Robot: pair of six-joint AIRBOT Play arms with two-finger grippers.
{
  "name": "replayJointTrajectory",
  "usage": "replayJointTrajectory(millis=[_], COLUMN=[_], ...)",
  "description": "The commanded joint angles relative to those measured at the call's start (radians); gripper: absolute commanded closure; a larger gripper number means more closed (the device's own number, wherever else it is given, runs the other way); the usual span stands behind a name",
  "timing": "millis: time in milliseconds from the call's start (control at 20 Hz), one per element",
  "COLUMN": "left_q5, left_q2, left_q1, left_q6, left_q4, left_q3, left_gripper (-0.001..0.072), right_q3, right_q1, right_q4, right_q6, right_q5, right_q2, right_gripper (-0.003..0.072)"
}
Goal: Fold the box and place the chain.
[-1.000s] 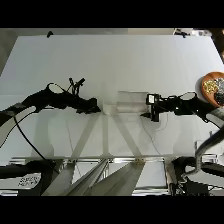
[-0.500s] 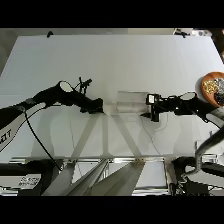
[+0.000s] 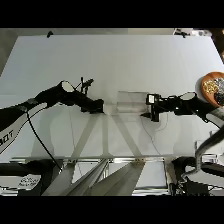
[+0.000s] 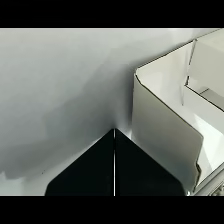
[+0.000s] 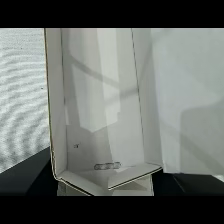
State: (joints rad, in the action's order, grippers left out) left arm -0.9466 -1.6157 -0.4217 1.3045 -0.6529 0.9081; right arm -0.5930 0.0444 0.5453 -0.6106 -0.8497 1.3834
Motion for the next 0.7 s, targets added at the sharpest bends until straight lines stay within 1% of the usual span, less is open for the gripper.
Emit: replayJointTrajectory(millis=[0, 150, 350, 550, 650], left_q5=[0.03, 0.023, 0.038, 0.034, 0.033], left_q2=[-0.003, 0.005, 0.043, 0.058, 0.081], left_q1=[-0.006, -0.006, 0.0, -0.014, -0.016], left_q6=[-0.048, -0.063, -0.064, -0.079, -0.08], left_q4=[0.08, 0.077, 0.043, 0.062, 0.062], left_q3=[0.001, 0.001, 0.001, 0.001, 0.002], left_gripper=[0.0702, 0.0703, 0.0703, 0.0703, 0.0702], right_q3=[0.0, 0.0, 0.0, 0.0, 0.0], right_q1=[0.0, 0.0, -0.001, -0.001, -0.001], right_q4=[0.0, 0.0, 0.003, 0.005, 0.005], right_q6=[0.0, 0.0, 0.0, 0.0, 0.0], right_q5=[0.0, 0.0, 0.001, 0.0, 0.0], right_q2=[-0.001, -0.001, -0.002, -0.002, -0.002], right_gripper=[0.0276, 0.0276, 0.0276, 0.0276, 0.0276])
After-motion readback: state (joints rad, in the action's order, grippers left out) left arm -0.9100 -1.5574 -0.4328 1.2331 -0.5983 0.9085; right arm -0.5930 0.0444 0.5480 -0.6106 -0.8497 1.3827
